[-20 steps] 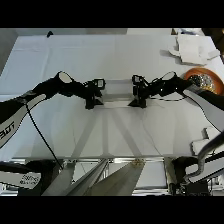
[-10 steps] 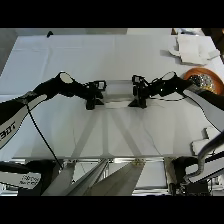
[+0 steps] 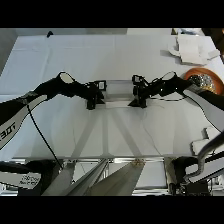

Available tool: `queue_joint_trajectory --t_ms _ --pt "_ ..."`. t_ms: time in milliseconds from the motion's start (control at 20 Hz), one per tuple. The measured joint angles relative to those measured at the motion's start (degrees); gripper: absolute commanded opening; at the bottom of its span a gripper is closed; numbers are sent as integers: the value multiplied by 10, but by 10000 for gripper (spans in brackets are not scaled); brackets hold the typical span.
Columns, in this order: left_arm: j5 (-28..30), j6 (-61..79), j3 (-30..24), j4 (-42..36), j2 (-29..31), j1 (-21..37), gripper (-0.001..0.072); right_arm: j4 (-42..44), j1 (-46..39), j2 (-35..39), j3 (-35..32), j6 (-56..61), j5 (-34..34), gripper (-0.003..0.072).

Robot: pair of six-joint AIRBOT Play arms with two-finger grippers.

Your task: Fold the box and place the chain.

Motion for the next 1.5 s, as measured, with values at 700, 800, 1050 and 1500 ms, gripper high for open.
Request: queue_joint_trajectory --t_ms 700,800,1050,1500 --pt "-21 -4 0 -63 -1 0 276 -1 0 0 0 -1 2 483" --pt "-23 -4 0 -72 -1 0 187 0 0 0 0 0 2 483" --pt "-24 -6 0 -82 -1 0 337 0 0 0 0 0 1 483" --pt "-25 -7 0 -82 -1 0 13 1 0 0 0 0 1 483"
